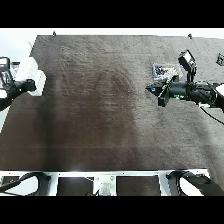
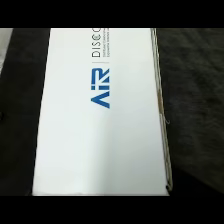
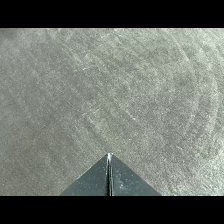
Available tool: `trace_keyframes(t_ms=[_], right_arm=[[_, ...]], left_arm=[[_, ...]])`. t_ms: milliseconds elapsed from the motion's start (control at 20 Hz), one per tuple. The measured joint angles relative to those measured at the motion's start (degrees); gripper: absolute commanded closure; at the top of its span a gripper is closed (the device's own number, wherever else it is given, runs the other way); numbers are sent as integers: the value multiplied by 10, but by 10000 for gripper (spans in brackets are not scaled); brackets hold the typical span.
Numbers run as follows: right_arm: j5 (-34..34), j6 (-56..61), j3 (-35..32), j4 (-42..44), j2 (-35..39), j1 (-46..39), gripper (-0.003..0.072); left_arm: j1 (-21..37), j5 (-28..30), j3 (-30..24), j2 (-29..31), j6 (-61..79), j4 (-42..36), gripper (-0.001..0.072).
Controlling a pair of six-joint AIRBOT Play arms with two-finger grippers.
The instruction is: Fold the box and place the chain.
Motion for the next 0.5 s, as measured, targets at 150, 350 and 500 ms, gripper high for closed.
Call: trace_keyframes(t_ms=[150,350,500], right_arm=[[0,0,0,0,0,0,674],[0,1,-5,4,0,0,674],[0,2,-13,6,0,0,674]], left_arm=[[12,-2,22,-33,16,1,691],[16,-28,68,-84,40,1,690],[19,-44,99,-114,53,0,690]])
